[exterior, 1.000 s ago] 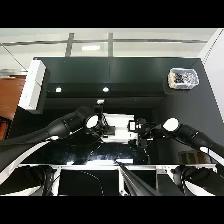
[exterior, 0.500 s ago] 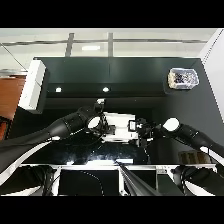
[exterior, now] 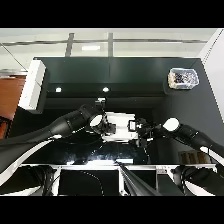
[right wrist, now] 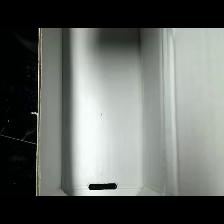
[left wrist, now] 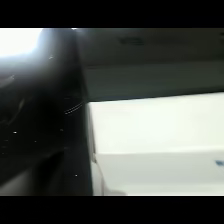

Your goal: Fold the box and place the chain.

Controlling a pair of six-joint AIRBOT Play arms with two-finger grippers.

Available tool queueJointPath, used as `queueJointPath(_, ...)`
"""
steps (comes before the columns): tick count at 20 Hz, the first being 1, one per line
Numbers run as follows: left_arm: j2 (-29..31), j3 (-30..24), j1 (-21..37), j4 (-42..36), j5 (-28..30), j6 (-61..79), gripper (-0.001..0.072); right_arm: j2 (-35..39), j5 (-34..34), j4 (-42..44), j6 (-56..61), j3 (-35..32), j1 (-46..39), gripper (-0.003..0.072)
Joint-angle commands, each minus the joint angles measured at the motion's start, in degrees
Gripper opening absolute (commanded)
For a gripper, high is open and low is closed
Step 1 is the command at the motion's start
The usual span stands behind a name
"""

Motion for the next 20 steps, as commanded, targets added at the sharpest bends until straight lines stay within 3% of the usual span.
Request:
queueJointPath(1, -1.36, 1.14, -0.09, 1.60, -1.95, -1.40, 0.0316, -0.02, 0.00, 0.00, 0.02, -0.02, 0.04, 0.0534)
queueJointPath(14, -3.13, 1.14, -1.88, 2.43, -0.31, -2.99, 0.0270, -0.02, 0.00, 0.00, 0.02, -0.02, 0.04, 0.0534)
queueJointPath(16, -3.15, 1.14, -1.88, 2.45, -0.17, -2.99, 0.0196, -0.02, -0.02, 0.00, 0.04, -0.02, 0.04, 0.0534)
queueJointPath(20, -3.43, 1.20, -2.10, 2.19, -0.11, -3.21, 0.0161, -0.02, -0.02, 0.00, 0.04, -0.02, 0.04, 0.0534)
